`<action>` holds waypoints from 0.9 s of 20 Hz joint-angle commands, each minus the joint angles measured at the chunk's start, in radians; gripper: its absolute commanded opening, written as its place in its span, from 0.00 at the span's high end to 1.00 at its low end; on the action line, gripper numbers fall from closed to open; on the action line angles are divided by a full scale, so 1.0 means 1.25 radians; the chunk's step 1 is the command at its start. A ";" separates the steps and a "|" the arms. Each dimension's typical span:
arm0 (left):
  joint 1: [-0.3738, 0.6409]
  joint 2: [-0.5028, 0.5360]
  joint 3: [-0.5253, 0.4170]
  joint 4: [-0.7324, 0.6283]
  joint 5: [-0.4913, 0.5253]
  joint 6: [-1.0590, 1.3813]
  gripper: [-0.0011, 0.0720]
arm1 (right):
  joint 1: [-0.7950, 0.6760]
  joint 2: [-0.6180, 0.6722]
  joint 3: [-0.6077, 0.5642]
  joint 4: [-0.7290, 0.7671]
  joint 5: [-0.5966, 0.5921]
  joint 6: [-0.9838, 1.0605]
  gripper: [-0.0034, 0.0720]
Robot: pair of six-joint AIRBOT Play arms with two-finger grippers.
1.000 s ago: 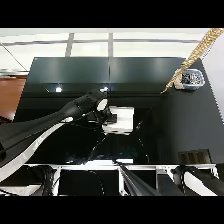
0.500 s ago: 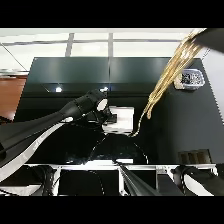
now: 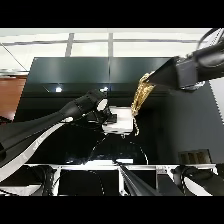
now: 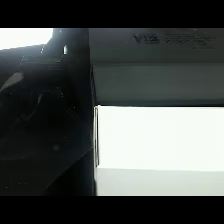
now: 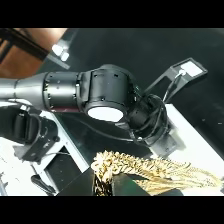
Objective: Fold the box and place the chain.
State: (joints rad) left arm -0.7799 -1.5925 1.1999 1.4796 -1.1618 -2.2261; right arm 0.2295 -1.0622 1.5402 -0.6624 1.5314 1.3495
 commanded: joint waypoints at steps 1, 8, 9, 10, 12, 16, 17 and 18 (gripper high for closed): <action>0.001 0.000 0.000 0.000 0.000 0.000 0.95 | 0.030 0.000 -0.122 0.006 -0.087 -0.014 0.95; 0.001 0.000 0.000 0.000 0.000 0.000 0.95 | 0.037 0.000 -0.382 -0.039 -0.197 -0.019 0.94; 0.001 0.000 0.000 0.000 0.000 0.000 0.95 | 0.044 0.000 -0.418 -0.038 -0.235 -0.018 0.94; 0.001 0.000 0.000 0.000 0.000 0.000 0.95 | 0.057 0.000 -0.454 -0.040 -0.281 -0.019 0.94; 0.001 0.000 0.000 0.000 0.000 0.000 0.95 | 0.086 0.000 -0.517 -0.041 -0.364 -0.018 0.93; 0.001 0.000 0.000 0.001 0.000 0.000 0.95 | 0.110 0.000 -0.568 -0.040 -0.431 -0.018 0.52; 0.001 0.000 0.000 0.001 0.000 0.000 0.95 | 0.090 0.002 -0.565 -0.042 -0.401 -0.020 0.40; 0.001 0.000 0.000 0.001 0.000 0.000 0.95 | 0.059 0.009 -0.562 -0.045 -0.359 -0.031 0.40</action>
State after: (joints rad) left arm -0.7799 -1.5925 1.1999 1.4799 -1.1618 -2.2261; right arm 0.3374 -1.0592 0.8623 -0.7105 1.0611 1.3247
